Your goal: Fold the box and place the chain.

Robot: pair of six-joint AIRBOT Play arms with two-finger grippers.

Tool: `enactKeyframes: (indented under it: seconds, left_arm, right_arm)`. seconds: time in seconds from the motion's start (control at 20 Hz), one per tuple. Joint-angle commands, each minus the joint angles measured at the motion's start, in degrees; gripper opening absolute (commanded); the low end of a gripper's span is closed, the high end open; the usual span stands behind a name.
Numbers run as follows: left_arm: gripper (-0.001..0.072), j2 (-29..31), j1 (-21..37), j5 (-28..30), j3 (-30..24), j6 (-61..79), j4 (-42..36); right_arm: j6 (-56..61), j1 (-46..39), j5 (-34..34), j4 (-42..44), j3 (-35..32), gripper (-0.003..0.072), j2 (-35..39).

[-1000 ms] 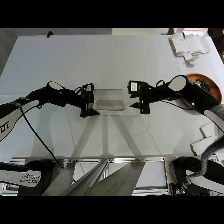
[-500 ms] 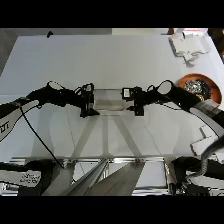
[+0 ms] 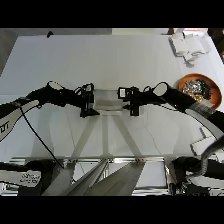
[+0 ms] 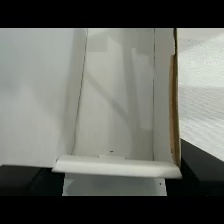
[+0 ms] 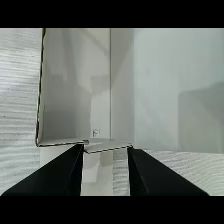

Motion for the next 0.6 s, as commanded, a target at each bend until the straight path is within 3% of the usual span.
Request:
enactKeyframes:
  seconds: [0.0, 0.15, 0.55]
  left_arm:
    - [0.0415, 0.02, -0.02, 0.04, -0.02, -0.02, -0.04]
    - [0.0415, 0.02, -0.02, 0.04, -0.02, -0.02, -0.04]
    - [0.0415, 0.02, -0.02, 0.04, -0.02, -0.02, -0.04]
  right_arm:
    - [0.0, 0.35, 0.44, 0.7, 0.0, 0.0264, -0.04]
    - [0.07, 0.35, 0.39, -0.02, 0.0, 0.0353, -0.04]
    - [9.14, 0.35, 0.04, -4.55, 0.0, 0.0381, -0.02]
